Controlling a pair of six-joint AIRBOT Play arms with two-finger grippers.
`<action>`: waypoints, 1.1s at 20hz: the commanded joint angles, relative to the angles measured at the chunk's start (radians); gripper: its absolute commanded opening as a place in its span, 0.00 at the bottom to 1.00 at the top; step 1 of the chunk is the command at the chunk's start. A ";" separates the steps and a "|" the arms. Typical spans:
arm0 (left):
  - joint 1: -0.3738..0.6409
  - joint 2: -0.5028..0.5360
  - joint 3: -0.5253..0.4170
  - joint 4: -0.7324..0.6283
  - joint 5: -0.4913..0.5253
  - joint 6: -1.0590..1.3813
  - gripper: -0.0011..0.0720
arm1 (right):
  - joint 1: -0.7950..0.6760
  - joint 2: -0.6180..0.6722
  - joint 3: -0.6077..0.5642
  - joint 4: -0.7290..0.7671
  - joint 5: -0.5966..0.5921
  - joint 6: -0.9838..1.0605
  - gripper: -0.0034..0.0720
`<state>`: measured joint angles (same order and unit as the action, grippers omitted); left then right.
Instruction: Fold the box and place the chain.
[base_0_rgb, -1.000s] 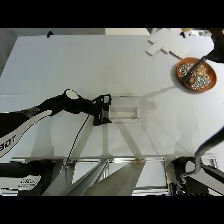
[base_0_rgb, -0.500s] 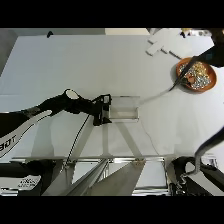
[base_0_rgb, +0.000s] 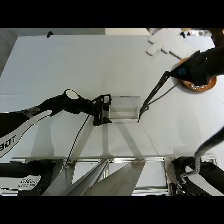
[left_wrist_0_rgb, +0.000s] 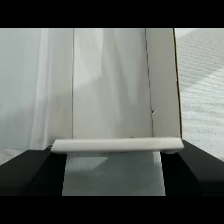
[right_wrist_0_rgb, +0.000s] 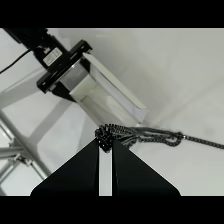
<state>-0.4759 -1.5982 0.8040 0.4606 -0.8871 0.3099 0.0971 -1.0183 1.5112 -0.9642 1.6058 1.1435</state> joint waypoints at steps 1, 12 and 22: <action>0.001 0.000 0.000 0.000 0.000 0.000 0.55 | 0.061 0.001 -0.028 0.005 -0.012 -0.001 0.07; 0.001 0.000 0.000 0.000 0.000 0.000 0.55 | 0.264 -0.040 -0.575 -0.088 -0.441 -0.082 0.07; 0.001 0.000 0.000 0.000 0.000 0.000 0.55 | 0.395 -0.188 -0.710 -0.090 -0.707 -0.131 0.07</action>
<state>-0.4759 -1.5982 0.8040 0.4606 -0.8871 0.3099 0.4564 -1.1633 0.8169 -1.0500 0.9680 1.0176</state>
